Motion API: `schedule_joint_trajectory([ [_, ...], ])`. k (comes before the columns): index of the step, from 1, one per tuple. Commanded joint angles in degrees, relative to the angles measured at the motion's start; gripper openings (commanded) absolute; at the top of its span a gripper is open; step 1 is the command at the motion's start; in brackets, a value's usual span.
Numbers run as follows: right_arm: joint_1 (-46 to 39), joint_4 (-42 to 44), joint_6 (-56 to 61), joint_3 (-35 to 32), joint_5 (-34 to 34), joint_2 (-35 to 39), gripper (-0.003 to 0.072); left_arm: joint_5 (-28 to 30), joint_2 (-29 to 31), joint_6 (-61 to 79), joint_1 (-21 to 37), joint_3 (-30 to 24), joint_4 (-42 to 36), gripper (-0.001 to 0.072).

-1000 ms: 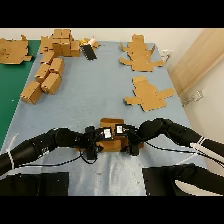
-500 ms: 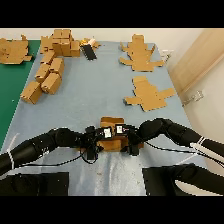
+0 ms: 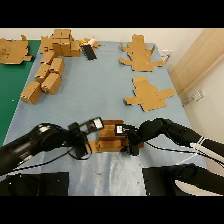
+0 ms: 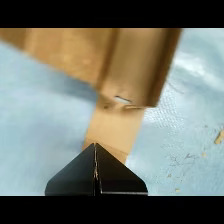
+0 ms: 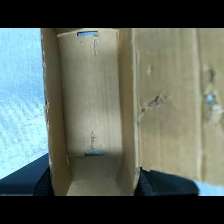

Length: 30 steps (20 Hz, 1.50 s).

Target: Fold the box.

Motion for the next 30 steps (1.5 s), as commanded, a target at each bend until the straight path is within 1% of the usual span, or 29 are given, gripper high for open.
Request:
schedule_joint_trajectory([
  [1,0.0,-0.4,0.0,0.0,0.0,0.0,0.0561,-6.2,10.4,-36.3,0.4,1.6,17.9,0.0011],
  [2,0.0,-0.5,0.0,0.0,0.1,0.0,0.0561,-9.9,12.4,-51.5,1.7,1.4,22.9,0.0011],
  [3,0.0,-0.5,0.0,0.0,0.0,0.0,0.0561,-15.4,13.6,-66.9,3.9,0.9,25.6,0.0011],
  [4,0.0,-0.5,0.0,0.0,0.1,0.0,0.0562,-20.7,14.1,-75.7,6.5,0.0,24.8,0.0011],
  [5,0.0,-0.5,0.0,0.0,0.0,0.0,0.0561,-22.9,14.1,-77.2,8.7,-1.4,21.9,0.0011],
  [6,0.0,-0.5,0.0,0.0,0.0,0.0,0.0561,-21.7,14.1,-77.1,11.2,-3.6,17.3,0.0011],
  [7,0.0,-0.5,0.0,0.0,0.0,0.0,0.0562,-18.1,14.1,-76.3,13.5,-6.0,12.0,0.0011],
  [8,0.0,-0.5,0.0,0.0,0.0,0.0,0.0562,-13.7,14.1,-74.2,15.8,-8.6,6.0,0.0011],
  [9,0.0,-0.5,0.0,0.0,0.0,0.0,0.0562,-9.0,14.0,-69.5,18.0,-11.1,-0.9,0.0011],
  [10,0.0,-0.5,0.0,0.0,0.0,0.0,0.0562,-5.5,13.9,-63.8,19.9,-13.1,-7.4,0.0011],
  [11,0.0,-0.5,0.0,0.0,0.0,0.0,0.0561,-3.8,13.8,-57.8,21.1,-14.4,-12.5,0.0011],
  [12,0.0,-0.5,0.0,0.0,0.0,0.0,0.0562,-3.4,13.3,-52.8,22.0,-15.3,-16.7,0.0011],
  [13,0.0,-0.5,0.0,0.0,0.1,0.0,0.0562,-3.5,12.5,-50.3,22.5,-15.6,-18.9,0.0011],
  [17,0.0,-0.5,0.0,0.0,0.0,0.0,0.0562,-2.6,6.2,-43.9,22.5,-15.7,-21.4,0.0011],
  [19,0.0,-0.5,0.0,0.0,0.0,0.0,0.0562,0.2,2.4,-38.5,22.4,-15.7,-24.4,0.0011],
  [21,0.0,-0.5,0.0,0.0,0.0,0.0,0.0561,3.2,-1.2,-29.7,22.4,-15.6,-32.6,0.0011],
  [23,0.0,-0.5,0.0,0.0,-0.1,0.0,0.0562,3.3,-3.9,-18.8,22.4,-15.6,-42.5,0.0011],
  [24,0.0,-0.5,0.0,0.0,-0.1,0.0,0.0561,3.3,-5.0,-14.7,22.4,-15.6,-46.4,0.0011],
  [26,0.0,-0.5,0.0,0.0,-0.2,0.0,0.0561,3.3,-6.0,-10.8,22.4,-15.6,-50.2,0.0011],
  [30,0.0,-0.5,0.0,0.0,-0.4,0.0,0.0561,2.3,-6.0,-8.5,22.4,-15.6,-52.8,0.0011],
])
